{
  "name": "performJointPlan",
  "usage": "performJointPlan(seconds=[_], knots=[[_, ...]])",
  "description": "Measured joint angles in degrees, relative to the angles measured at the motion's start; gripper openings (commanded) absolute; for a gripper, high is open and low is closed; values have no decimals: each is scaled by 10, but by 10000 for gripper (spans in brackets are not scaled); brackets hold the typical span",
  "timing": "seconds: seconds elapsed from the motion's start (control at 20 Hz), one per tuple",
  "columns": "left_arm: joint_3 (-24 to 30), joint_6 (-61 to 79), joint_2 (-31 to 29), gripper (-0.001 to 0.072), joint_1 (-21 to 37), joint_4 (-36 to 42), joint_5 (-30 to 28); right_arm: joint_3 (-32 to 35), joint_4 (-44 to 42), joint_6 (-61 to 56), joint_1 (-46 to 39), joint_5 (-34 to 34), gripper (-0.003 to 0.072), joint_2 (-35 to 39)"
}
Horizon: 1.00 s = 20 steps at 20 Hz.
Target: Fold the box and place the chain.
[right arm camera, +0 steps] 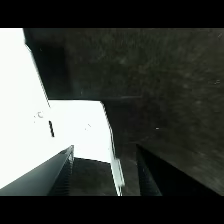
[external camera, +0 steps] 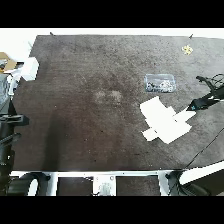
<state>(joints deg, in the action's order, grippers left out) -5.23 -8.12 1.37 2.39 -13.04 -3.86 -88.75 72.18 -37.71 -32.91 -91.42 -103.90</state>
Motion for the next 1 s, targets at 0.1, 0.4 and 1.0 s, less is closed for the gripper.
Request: performJointPlan(seconds=[0.1,0.4,1.0], knots=[[0,0,0,12,0,0,0,-1,-15,9,1,-20,434,-21],[0,0,0,12,0,0,0,14,-55,49,3,-78,108,-60],[0,0,0,12,0,0,0,164,-204,106,34,-66,-1,63]])
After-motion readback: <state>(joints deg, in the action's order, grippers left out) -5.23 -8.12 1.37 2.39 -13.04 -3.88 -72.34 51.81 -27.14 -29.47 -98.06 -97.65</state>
